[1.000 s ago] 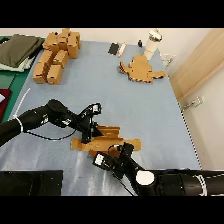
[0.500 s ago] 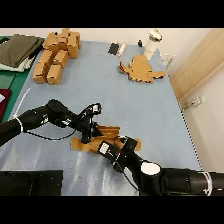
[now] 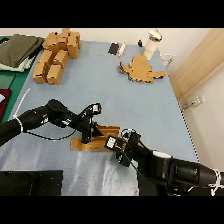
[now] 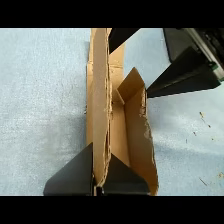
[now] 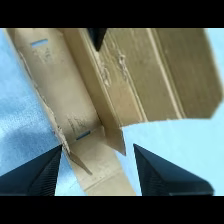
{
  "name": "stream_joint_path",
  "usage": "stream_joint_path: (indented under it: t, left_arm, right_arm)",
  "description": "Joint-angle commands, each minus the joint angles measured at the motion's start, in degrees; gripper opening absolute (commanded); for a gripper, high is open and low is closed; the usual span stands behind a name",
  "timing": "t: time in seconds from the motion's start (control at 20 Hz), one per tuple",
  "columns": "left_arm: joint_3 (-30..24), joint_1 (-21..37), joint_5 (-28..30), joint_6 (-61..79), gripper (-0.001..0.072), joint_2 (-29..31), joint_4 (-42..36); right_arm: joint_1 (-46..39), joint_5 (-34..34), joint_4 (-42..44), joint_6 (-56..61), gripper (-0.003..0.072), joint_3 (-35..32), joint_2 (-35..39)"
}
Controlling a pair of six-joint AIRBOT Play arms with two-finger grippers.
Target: Fold the box.
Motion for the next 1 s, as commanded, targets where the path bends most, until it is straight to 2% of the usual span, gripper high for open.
stream_joint_path:
  t: [0.0,0.15,0.25,0.35,0.45,0.6,0.95]
  left_arm:
    - [-0.02,0.00,0.00,0.02,0.0015,-0.04,-0.09]
    - [-0.02,0.02,0.00,0.02,0.0015,-0.04,-0.09]
    - [-0.02,0.00,0.00,0.02,0.0015,-0.04,-0.09]
    - [-0.02,0.00,0.00,0.02,0.0015,-0.04,-0.09]
    - [-0.02,0.02,0.02,0.02,0.0015,-0.04,-0.09]
    - [-0.02,0.00,0.00,0.04,0.0015,-0.04,-0.11]
    - [-0.02,0.00,0.00,0.02,0.0015,-0.04,-0.11]
  right_arm:
    - [-10.60,8.90,17.64,-26.03,0.0720,-0.15,0.55]
    - [-19.61,10.58,35.17,-48.59,0.0720,-0.15,0.52]
    - [-26.97,9.62,49.99,-65.44,0.0720,-0.15,0.02]
    - [-34.58,4.92,64.46,-80.61,0.0720,0.24,-2.49]
    - [-40.37,-2.58,72.85,-90.90,0.0720,1.68,-7.28]
    - [-41.94,-7.96,73.79,-94.68,0.0720,4.83,-13.86]
    - [-41.99,-6.86,72.70,-94.49,0.0717,5.07,-15.65]
